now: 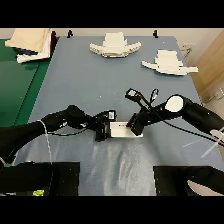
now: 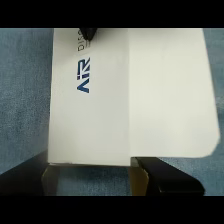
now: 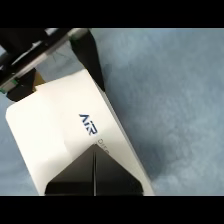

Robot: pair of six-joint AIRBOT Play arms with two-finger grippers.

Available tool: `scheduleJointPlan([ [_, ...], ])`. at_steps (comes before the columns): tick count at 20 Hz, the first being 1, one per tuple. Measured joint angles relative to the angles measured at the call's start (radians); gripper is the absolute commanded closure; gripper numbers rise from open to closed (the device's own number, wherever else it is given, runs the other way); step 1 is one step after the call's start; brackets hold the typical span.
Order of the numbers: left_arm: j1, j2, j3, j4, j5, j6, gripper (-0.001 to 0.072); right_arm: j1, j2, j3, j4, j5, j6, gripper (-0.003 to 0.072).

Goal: Fold the box.

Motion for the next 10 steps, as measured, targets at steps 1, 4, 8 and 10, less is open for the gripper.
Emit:
scheduleJointPlan([
  [1, 0.000, 0.000, 0.000, 0.000, 0.000, 0.000, 0.0347, 0.022, 0.015, -0.010, -0.010, -0.023, -0.028, 0.0683],
  [4, 0.000, 0.000, 0.000, 0.000, 0.000, 0.000, 0.0347, 0.097, 0.079, -0.079, -0.036, -0.119, -0.126, 0.0682],
  [8, 0.000, 0.000, 0.000, 0.000, 0.000, 0.000, 0.0347, 0.179, 0.196, -0.212, -0.051, -0.278, -0.255, 0.0523],
  [10, 0.000, 0.000, 0.000, 0.000, 0.000, 0.000, 0.0346, 0.197, 0.232, -0.257, -0.060, -0.321, -0.292, 0.0302],
])
